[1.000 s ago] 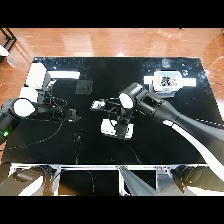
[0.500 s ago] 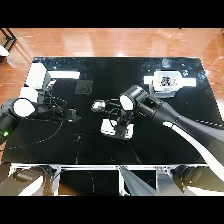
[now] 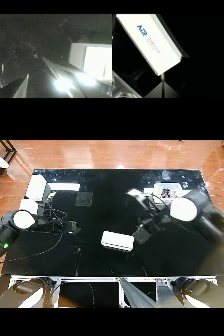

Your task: Fold the box and place the chain.

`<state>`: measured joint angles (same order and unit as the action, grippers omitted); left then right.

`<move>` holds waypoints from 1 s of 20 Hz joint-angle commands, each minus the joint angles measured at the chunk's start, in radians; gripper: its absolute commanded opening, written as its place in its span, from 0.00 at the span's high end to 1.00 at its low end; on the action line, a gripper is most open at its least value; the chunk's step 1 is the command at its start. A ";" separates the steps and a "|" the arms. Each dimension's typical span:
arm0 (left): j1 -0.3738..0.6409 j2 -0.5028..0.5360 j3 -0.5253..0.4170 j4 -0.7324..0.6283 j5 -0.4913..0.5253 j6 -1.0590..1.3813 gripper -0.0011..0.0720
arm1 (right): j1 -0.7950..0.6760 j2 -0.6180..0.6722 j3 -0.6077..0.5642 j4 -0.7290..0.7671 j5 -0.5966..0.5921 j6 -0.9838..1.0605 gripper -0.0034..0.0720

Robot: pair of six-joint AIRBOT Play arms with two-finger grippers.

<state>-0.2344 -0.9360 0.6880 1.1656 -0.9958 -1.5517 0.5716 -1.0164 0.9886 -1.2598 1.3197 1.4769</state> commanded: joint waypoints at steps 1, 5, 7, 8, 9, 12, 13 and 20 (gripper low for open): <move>0.000 0.000 0.000 -0.003 0.000 0.000 0.12 | -0.073 0.114 -0.256 0.255 -0.240 0.194 0.93; 0.000 0.000 0.000 -0.003 -0.002 0.000 0.12 | -0.073 0.106 -0.417 0.543 -0.533 0.195 0.93; 0.000 0.000 0.000 -0.003 -0.002 0.001 0.12 | -0.073 0.077 -0.420 0.566 -0.546 0.195 0.93; 0.000 0.000 0.000 -0.003 0.000 0.000 0.12 | -0.072 0.054 -0.420 0.591 -0.545 0.193 0.93; 0.000 0.000 0.000 -0.003 0.000 0.001 0.12 | -0.071 0.028 -0.420 0.620 -0.539 0.178 0.93; 0.000 0.000 0.000 -0.003 0.000 0.000 0.12 | -0.057 -0.043 -0.420 0.732 -0.545 0.075 0.93; 0.000 0.000 0.000 -0.003 -0.001 0.001 0.12 | -0.051 -0.061 -0.420 0.764 -0.549 0.047 0.93; 0.000 0.000 0.000 -0.003 -0.002 0.001 0.12 | -0.041 -0.083 -0.421 0.755 -0.525 0.033 0.93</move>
<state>-0.2348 -0.9360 0.6880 1.1622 -0.9974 -1.5513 0.5278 -1.0908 0.5690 -0.5091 0.7803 1.5215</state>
